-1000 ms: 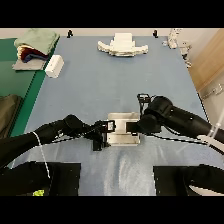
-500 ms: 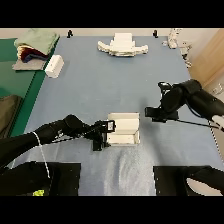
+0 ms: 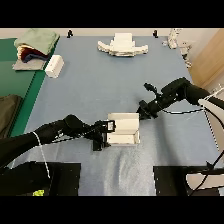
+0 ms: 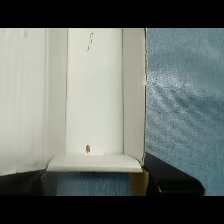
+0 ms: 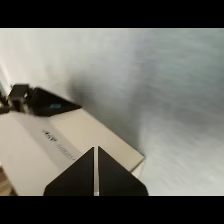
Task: Fold the box.
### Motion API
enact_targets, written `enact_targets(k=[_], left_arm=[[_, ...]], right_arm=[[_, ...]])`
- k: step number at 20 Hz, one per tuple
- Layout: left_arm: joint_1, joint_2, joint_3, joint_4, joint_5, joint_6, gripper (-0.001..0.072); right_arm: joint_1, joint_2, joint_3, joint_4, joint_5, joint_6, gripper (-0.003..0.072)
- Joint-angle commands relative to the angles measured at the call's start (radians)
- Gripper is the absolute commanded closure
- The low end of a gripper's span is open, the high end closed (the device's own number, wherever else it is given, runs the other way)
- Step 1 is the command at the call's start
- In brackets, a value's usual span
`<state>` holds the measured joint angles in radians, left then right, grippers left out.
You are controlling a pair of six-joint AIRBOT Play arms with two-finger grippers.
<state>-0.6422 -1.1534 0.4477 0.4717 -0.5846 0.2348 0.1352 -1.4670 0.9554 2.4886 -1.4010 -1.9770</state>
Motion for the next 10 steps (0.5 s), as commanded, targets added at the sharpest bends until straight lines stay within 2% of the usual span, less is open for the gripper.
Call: enact_targets(k=[1,5,10], left_arm=[[0.0,0.0,0.001,0.0,0.0,0.0,0.0269],[0.0,0.0,0.001,0.0,0.0,0.0,0.027],[0.0,0.0,0.001,0.0,0.0,0.0,0.027]], right_arm=[[0.047,0.009,0.005,0.038,-0.049,-0.173,0.0652],[0.125,0.097,0.003,-0.094,0.015,-0.18,0.0651],[0.27,0.261,-0.121,-0.2,0.264,-0.226,0.0651]])
